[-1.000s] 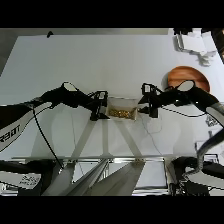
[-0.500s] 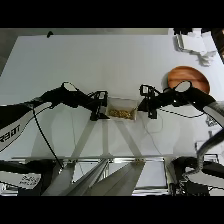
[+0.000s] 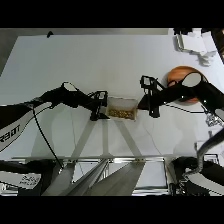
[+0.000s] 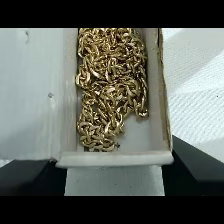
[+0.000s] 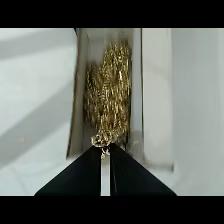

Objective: Fold the box and place the chain.

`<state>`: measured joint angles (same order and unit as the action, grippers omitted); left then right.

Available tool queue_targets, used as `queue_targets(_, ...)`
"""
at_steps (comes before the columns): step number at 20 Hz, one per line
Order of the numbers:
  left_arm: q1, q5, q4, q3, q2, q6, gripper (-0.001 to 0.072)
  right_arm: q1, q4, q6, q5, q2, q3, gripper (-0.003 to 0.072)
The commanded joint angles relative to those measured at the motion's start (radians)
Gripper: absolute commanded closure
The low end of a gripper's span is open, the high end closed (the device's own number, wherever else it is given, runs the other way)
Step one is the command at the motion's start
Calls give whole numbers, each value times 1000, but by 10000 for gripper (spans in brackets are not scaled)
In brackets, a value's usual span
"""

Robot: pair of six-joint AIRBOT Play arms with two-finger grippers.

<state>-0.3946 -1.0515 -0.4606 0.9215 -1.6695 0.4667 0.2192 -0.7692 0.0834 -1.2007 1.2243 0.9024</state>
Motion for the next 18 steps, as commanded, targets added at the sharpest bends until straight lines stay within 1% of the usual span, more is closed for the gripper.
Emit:
queue_targets(1,0,0,0,1,0,0,492,85,57,75,5,-5,113,679)
queue_targets(3,0,0,0,1,0,0,492,106,55,121,13,19,162,678)
queue_targets(5,0,0,0,1,0,0,492,113,61,162,-13,43,181,675)
queue_targets(6,0,0,0,1,0,0,492,117,61,180,-38,49,184,594)
queue_targets(7,0,1,0,1,0,0,492,119,64,180,-69,51,186,420)
queue_targets(8,0,0,0,1,0,0,492,120,66,181,-87,51,189,339)
queue_targets(10,0,0,0,1,0,0,492,119,64,190,-98,52,217,355)
queue_targets(12,0,0,0,1,0,0,492,106,58,327,-91,73,272,411)
queue_targets(14,0,0,0,1,0,0,492,72,29,470,-86,126,323,411)
queue_targets(16,0,0,0,1,0,0,492,40,34,575,-79,200,334,410)
queue_targets(17,0,0,0,1,0,0,492,34,39,598,-93,238,334,409)
queue_targets(18,0,0,0,1,0,0,492,35,45,600,-134,279,334,386)
